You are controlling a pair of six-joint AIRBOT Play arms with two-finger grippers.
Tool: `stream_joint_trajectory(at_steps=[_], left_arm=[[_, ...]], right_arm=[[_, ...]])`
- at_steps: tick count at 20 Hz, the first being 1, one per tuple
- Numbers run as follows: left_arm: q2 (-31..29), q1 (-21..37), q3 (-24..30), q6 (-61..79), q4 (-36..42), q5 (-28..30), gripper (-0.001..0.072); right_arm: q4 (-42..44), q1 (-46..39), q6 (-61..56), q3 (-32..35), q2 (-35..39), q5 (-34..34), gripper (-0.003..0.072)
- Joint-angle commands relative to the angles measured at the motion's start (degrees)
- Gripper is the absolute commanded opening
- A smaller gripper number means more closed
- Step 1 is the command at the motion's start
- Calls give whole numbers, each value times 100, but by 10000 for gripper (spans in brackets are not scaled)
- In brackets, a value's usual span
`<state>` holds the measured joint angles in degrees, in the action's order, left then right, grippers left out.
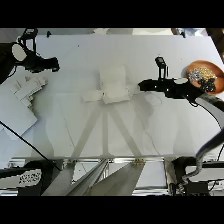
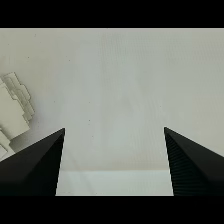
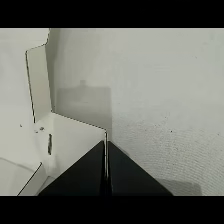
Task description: Fold the box and place the chain.
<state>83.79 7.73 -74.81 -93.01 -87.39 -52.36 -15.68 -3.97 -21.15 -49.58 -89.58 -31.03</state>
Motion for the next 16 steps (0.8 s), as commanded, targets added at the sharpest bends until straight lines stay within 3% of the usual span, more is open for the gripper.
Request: stream_joint_trajectory(at_steps=[1, 16], left_arm=[[-4, 4, -4, 2, -2, 0, 698], [-4, 4, -4, 2, -2, 31, 698]], right_arm=[[271, 2, 109, 61, 39, 35, 15], [-61, 2, 129, 59, 203, -101, 19]])
